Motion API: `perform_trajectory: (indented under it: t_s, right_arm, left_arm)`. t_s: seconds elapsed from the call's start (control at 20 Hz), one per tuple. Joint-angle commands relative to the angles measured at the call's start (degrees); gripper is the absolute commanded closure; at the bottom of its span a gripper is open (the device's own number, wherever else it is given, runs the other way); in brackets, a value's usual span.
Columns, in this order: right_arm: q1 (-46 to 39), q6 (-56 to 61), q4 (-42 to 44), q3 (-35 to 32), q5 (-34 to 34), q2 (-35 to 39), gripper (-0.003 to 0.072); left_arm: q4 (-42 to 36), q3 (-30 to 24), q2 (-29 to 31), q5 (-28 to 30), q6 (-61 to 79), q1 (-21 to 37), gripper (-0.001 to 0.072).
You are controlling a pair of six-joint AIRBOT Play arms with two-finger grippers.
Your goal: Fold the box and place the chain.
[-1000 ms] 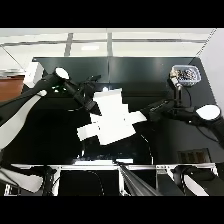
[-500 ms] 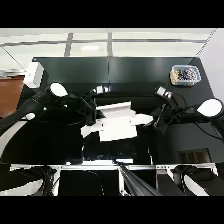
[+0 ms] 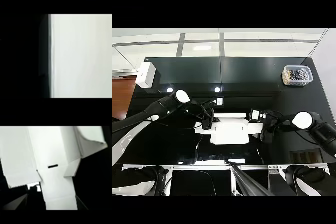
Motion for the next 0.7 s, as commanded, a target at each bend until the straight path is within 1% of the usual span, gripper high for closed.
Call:
perform_trajectory:
  t_s: [0.0,0.15,0.25,0.35,0.45,0.65]
  right_arm:
    - [1.44,-3.76,-0.79,-2.14,-2.25,-1.66,0.0006]
    - [4.13,-4.61,-0.39,-2.84,-3.15,-3.50,0.0005]
    - [5.81,-4.66,-0.35,-2.86,-6.14,-5.03,0.0006]
    - [7.45,-6.21,1.90,-2.86,-9.60,-6.32,0.0006]
    - [8.92,-10.23,5.68,-2.86,-9.68,-7.54,0.0006]
    - [9.81,-10.51,6.51,-2.84,-9.53,-7.87,0.0006]
  left_arm:
    - [0.26,-0.02,-0.57,0.39,0.24,-0.17,0.0682]
    - [0.24,-0.02,-0.55,0.17,0.24,-0.22,0.0682]
    - [0.26,-0.02,-0.55,0.52,0.26,-0.20,0.0682]
    - [0.26,-0.02,-0.55,0.57,0.26,-0.20,0.0682]
    - [0.24,-0.02,-0.55,0.42,0.26,-0.22,0.0682]
    - [0.24,-0.02,-0.55,0.44,0.26,-0.20,0.0682]
